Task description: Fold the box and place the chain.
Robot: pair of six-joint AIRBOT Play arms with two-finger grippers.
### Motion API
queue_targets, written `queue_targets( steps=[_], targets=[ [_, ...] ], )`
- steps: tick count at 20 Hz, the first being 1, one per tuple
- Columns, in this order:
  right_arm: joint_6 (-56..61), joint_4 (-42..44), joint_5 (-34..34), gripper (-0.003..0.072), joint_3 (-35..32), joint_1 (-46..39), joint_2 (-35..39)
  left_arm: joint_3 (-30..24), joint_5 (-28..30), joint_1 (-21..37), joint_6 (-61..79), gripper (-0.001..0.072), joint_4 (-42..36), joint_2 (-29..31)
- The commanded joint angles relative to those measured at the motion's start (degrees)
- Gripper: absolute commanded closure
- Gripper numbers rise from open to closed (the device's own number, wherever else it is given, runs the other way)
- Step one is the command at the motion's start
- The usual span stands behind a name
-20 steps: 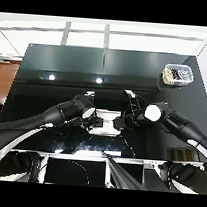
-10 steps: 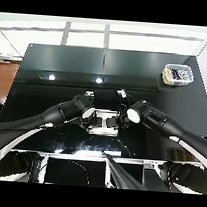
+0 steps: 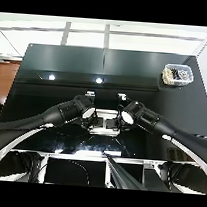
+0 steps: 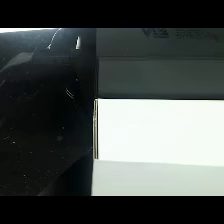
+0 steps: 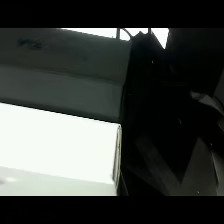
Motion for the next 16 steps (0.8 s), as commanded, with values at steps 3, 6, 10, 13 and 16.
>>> queue_targets(
  steps=[3, 6, 10, 13, 16],
  targets=[
    [3.3, -0.5, 1.7, 0.0468, 0.2, 0.1, -1.7, 0.0, -0.2, 0.0, 0.0, 0.0679, 0.0, 0.0],
    [4.2, -0.4, 1.5, 0.0538, 0.2, 0.1, -1.9, 0.0, -0.2, 0.0, 0.0, 0.0679, 0.0, 0.0],
    [5.8, -0.3, 0.9, 0.0631, 0.2, 0.1, -1.9, 0.0, -0.2, 0.0, 0.0, 0.0679, 0.0, 0.0],
    [5.8, -0.3, 0.9, 0.0635, 0.2, 0.1, -1.9, 0.0, -0.2, 0.0, 0.0, 0.0678, 0.0, 0.0],
    [5.4, -0.3, 1.4, 0.0359, 0.2, 0.1, -1.9, 0.0, -0.2, 0.0, 0.0, 0.0679, 0.0, 0.0]
  ],
)
